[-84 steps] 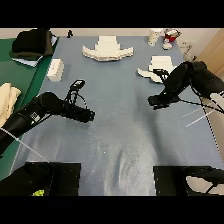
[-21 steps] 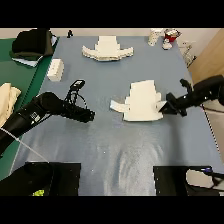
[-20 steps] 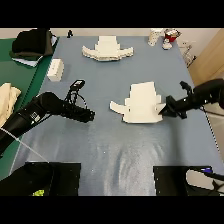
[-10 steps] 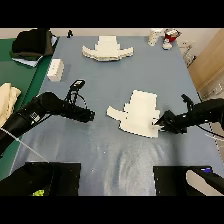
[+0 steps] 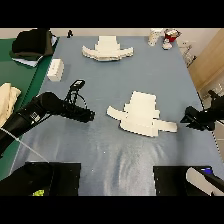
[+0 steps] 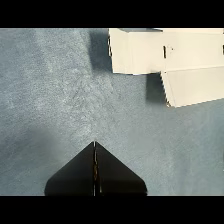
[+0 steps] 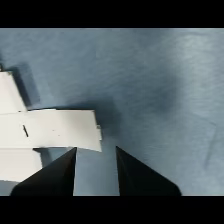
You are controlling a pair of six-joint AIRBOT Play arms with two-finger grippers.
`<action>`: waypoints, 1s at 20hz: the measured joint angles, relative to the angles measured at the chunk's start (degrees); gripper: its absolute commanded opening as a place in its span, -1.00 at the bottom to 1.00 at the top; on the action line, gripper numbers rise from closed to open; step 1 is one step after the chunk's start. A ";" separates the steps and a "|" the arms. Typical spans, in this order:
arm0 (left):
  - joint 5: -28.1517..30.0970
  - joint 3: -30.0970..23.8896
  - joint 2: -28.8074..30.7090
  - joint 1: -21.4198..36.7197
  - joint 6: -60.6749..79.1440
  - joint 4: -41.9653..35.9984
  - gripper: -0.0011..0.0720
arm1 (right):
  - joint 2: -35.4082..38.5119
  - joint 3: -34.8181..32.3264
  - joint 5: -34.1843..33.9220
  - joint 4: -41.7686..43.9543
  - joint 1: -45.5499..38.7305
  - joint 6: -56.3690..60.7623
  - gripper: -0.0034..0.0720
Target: Fold the box.
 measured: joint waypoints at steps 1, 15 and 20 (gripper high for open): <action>0.00 0.00 0.00 0.00 0.02 0.02 -0.93 | -0.90 -0.22 0.00 0.48 -1.38 -1.14 -0.02; 0.17 0.00 0.00 0.00 0.00 -0.55 -0.93 | -9.73 -6.43 1.73 19.47 -1.88 -16.87 -0.23; 0.20 0.00 0.00 0.00 0.00 -1.70 -0.92 | -9.84 -6.19 3.98 21.42 3.04 -18.45 -0.91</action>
